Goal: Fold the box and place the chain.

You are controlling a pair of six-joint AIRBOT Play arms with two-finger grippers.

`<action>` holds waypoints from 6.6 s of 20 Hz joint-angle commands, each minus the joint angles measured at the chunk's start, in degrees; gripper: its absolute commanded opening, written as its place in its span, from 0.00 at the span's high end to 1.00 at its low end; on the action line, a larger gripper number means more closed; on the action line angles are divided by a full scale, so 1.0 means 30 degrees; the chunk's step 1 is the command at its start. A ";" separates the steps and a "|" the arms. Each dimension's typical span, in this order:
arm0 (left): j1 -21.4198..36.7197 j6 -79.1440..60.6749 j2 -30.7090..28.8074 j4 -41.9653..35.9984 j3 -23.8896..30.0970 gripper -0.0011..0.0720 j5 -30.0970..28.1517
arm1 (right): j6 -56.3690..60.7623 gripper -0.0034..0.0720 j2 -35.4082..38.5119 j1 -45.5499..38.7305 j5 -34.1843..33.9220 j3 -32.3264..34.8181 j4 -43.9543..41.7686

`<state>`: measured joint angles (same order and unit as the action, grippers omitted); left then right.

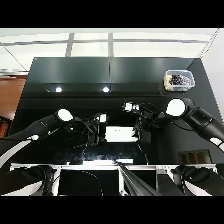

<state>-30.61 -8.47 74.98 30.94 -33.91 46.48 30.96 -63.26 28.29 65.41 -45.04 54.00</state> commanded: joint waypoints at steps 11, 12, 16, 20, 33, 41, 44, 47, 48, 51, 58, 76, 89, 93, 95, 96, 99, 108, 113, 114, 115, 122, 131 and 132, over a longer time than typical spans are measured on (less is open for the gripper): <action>0.0000 -0.0044 0.0007 0.0015 -0.0015 0.46 0.0029 | -0.0036 0.10 0.0007 0.0015 -0.0583 -0.0423 -0.0641; 0.0000 -0.0044 0.0007 0.0015 -0.0015 0.46 0.0029 | -0.0503 0.11 0.0007 0.0015 -0.0437 -0.0415 -0.0692; 0.0000 -0.0044 0.0007 0.0022 -0.0015 0.46 0.0029 | -0.4350 0.11 -0.0539 0.0430 -0.1027 -0.0211 -0.1880; 0.0000 -0.0044 0.0007 0.0015 -0.0015 0.46 0.0029 | -0.5370 0.11 -0.1086 0.0969 -0.1880 -0.0124 -0.1785; 0.0000 -0.0044 0.0007 0.0015 -0.0015 0.46 0.0102 | -0.5100 0.31 -0.0306 0.0925 -0.2317 -0.0138 -0.1741; 0.0000 -0.0044 0.0007 0.0022 -0.0015 0.46 0.0102 | -0.4583 0.68 -0.0306 0.0925 -0.1690 -0.0131 -0.1464; 0.0000 -0.0044 0.0007 0.0022 -0.0015 0.46 0.0095 | -0.4459 0.68 -0.0306 0.0933 -0.1603 -0.0124 -0.1464; 0.0000 -0.0044 0.0007 0.0022 -0.0015 0.46 0.0102 | -0.4459 0.68 -0.0306 0.0933 -0.1581 -0.0124 -0.1457; 0.0000 -0.0044 0.0007 0.0015 -0.0015 0.46 0.0102 | -0.4459 0.68 -0.0306 0.0933 -0.1581 -0.0124 -0.1457; 0.0000 -0.0044 0.0007 0.0022 -0.0015 0.46 0.0095 | -0.4452 0.68 -0.0306 0.0933 -0.1311 -0.0117 -0.1457; 0.0000 -0.0044 0.0007 0.0022 -0.0015 0.46 0.0095 | -0.4452 0.68 -0.0335 0.0984 -0.1260 -0.0073 -0.1472; 0.0000 -0.0044 0.0007 0.0022 -0.0015 0.46 0.0087 | -0.3366 0.68 -0.0772 0.1581 -0.1763 0.0248 -0.1909; 0.0000 -0.0044 0.0007 0.0015 -0.0015 0.46 0.0087 | 0.6798 0.94 0.0452 -0.3140 0.1690 0.3490 -1.0120; 0.0000 -0.0044 0.0007 0.0015 -0.0015 0.46 0.0087 | 0.6980 0.94 -0.0619 -0.2222 -0.1683 0.3825 -1.0921; 0.0000 -0.0044 0.0007 0.0022 -0.0015 0.46 0.0087 | 0.6980 0.94 -0.1100 -0.2127 -0.2455 0.3825 -1.0732; 0.0000 -0.0044 0.0007 0.0015 -0.0015 0.46 0.0087 | 0.7053 0.94 -0.1297 -0.2127 -0.2608 0.3825 -1.0309; 0.0000 -0.0044 0.0007 0.0015 -0.0015 0.45 0.0087 | 0.8116 0.94 -0.1690 -0.2120 -0.2594 0.3854 -0.8247; 0.0000 -0.0036 0.0007 0.0015 -0.0015 0.40 0.0087 | 0.8320 0.94 -0.1698 -0.2127 -0.2834 0.3847 -0.7461; 0.0015 -0.0036 0.0000 0.0036 -0.0015 0.40 0.0415 | 0.8262 0.94 -0.0510 -0.2375 -0.1100 0.2674 -0.7475; 0.0044 -0.0036 -0.0029 0.0036 -0.0022 0.40 0.0656 | 0.8262 0.94 0.0087 -0.2776 -0.0306 0.2186 -0.7446; 0.0036 -0.0022 -0.0102 0.0044 -0.0022 0.40 0.0736 | 0.8262 0.94 0.0852 -0.3432 0.0597 0.1683 -0.7439; 0.0168 0.6164 -0.4036 0.6761 -0.0022 0.01 0.2047 | 0.8473 0.94 0.5486 -1.1213 0.4248 0.0561 -0.4481; -0.2477 0.9398 -0.5457 0.3796 -0.1013 0.01 -0.1486 | 0.8014 0.94 0.5668 -1.3835 0.3468 0.0619 -0.4248; -0.2871 0.9398 -0.4575 0.3439 -0.1552 0.01 -0.1450 | 0.8014 0.94 0.5668 -1.3835 0.3468 0.0619 -0.4248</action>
<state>-36.14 16.47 58.11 43.75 -36.21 46.48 55.33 -46.48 -12.38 76.25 -43.13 40.91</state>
